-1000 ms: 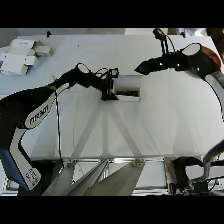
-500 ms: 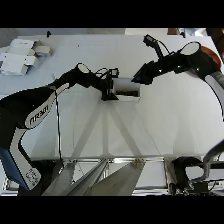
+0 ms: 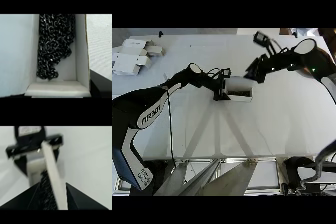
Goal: Fold the box and place the chain.
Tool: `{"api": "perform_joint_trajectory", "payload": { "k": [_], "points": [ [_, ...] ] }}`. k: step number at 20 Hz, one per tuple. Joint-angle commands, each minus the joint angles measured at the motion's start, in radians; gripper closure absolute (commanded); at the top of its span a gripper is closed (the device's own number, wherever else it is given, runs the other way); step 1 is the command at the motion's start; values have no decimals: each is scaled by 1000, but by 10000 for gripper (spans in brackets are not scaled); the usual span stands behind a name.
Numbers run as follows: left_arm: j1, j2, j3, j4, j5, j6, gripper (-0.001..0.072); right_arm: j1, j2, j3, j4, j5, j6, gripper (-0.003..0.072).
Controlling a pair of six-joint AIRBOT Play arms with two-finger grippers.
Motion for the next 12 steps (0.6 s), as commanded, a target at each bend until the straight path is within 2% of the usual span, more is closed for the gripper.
{"api": "perform_joint_trajectory", "payload": {
  "k": [1, 3, 6, 10, 12],
  "points": [
    [1, 1, 0, 0, 0, 0, 332, -32, -2, 0, 122, -197, 30, 325],
    [1, 1, 0, 0, 0, 0, 332, -44, -47, 0, 108, -206, 71, 327],
    [1, 1, 0, 0, 0, 0, 332, -24, -117, 0, -19, -118, 105, 359],
    [1, 1, 0, 0, 0, 0, 332, 6, -117, 0, -52, 27, 31, 359],
    [1, 1, 0, 0, 0, 0, 332, 32, -108, 0, -129, 55, 19, 360]
  ]
}}
